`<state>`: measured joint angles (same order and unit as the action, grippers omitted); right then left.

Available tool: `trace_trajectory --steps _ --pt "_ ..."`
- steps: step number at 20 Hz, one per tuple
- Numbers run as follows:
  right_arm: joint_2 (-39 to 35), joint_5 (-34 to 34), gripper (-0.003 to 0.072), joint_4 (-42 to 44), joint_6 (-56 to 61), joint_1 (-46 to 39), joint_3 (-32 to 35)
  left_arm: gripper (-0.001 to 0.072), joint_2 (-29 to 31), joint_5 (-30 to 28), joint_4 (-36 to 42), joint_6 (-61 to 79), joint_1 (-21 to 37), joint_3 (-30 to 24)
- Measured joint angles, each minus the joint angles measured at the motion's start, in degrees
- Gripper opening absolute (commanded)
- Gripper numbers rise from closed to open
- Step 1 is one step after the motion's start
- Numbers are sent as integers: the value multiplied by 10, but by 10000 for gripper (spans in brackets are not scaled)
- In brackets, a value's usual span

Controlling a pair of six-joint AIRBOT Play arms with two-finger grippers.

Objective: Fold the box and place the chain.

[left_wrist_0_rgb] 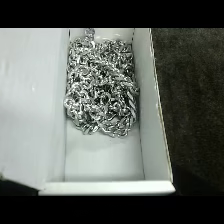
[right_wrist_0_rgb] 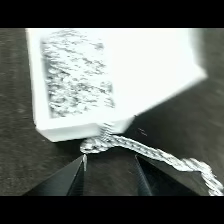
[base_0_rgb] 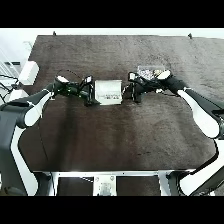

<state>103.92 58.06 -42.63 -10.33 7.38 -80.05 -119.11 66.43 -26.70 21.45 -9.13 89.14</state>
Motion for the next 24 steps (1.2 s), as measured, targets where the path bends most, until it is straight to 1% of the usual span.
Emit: trace_trajectory --steps 9,10,11,14,15,16,19,21,24 --pt "22 -1 354 -19 -18 22 -3 481 0 0 0 0 0 0" --pt "24 -4 339 -19 -18 23 -3 481 0 0 0 0 0 0" --pt "25 -10 293 -16 -19 24 -3 481 0 0 0 0 0 0" --pt "28 -25 292 -6 -19 27 -3 481 0 0 0 0 0 0" --pt "28 -31 263 -4 -19 27 -3 481 0 0 0 0 0 0" --pt "29 -38 210 -3 -19 27 -3 481 0 0 0 0 0 0" --pt "29 -40 15 0 -12 28 -3 481 0 0 0 0 0 0" --pt "26 -43 16 -3 2 27 -3 481 0 0 0 0 0 0" --pt "3 -29 15 -26 36 24 -3 481 0 0 0 0 0 0"
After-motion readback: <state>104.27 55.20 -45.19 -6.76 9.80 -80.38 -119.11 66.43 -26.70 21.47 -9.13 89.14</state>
